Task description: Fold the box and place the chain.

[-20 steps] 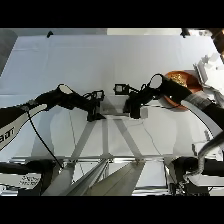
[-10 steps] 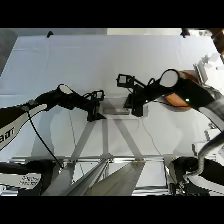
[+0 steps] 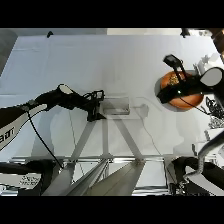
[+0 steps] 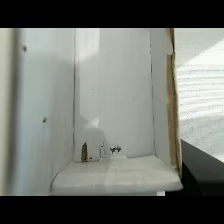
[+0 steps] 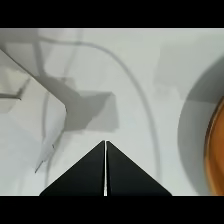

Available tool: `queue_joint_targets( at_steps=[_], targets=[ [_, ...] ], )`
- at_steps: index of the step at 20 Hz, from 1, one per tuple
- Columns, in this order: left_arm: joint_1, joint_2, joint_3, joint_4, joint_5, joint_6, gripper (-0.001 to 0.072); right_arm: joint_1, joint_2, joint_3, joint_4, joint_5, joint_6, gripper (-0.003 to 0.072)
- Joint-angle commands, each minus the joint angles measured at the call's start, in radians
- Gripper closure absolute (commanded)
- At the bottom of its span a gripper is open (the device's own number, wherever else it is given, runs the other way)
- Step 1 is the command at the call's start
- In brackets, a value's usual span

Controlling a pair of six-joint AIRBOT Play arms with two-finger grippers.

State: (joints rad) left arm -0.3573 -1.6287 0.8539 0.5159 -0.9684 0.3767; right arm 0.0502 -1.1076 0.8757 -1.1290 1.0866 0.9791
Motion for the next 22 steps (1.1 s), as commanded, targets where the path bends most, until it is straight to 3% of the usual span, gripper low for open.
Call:
queue_joint_targets(
  at_steps=[1,4,9,17,18,20,22],
  targets=[
    [0.0,0.001,0.0,0.0,0.0,0.0,0.0305,-0.082,-0.015,-0.15,0.097,-0.046,0.069,0.0673],
    [0.0,0.001,-0.001,0.0,0.0,0.0,0.0305,-0.071,-0.076,-0.244,0.261,-0.096,0.054,0.0673],
    [0.0,0.001,-0.001,0.0,0.0,0.0,0.0305,0.05,-0.207,-0.251,0.358,-0.141,0.037,0.0673],
    [0.0,0.001,0.0,0.0,0.0,0.0,0.0305,0.098,-0.201,-0.251,0.645,-0.075,-0.067,0.0669],
    [0.0,0.001,0.0,0.0,0.0,0.0,0.0305,0.098,-0.193,-0.251,0.66,-0.066,-0.06,0.0657],
    [0.0,0.001,0.0,0.0,0.0,0.0,0.0305,0.098,-0.167,-0.251,0.689,-0.056,-0.058,0.0536],
    [0.0,0.001,-0.001,0.0,0.0,0.0,0.0305,0.098,-0.141,-0.251,0.706,-0.058,-0.038,0.0504]
  ],
)
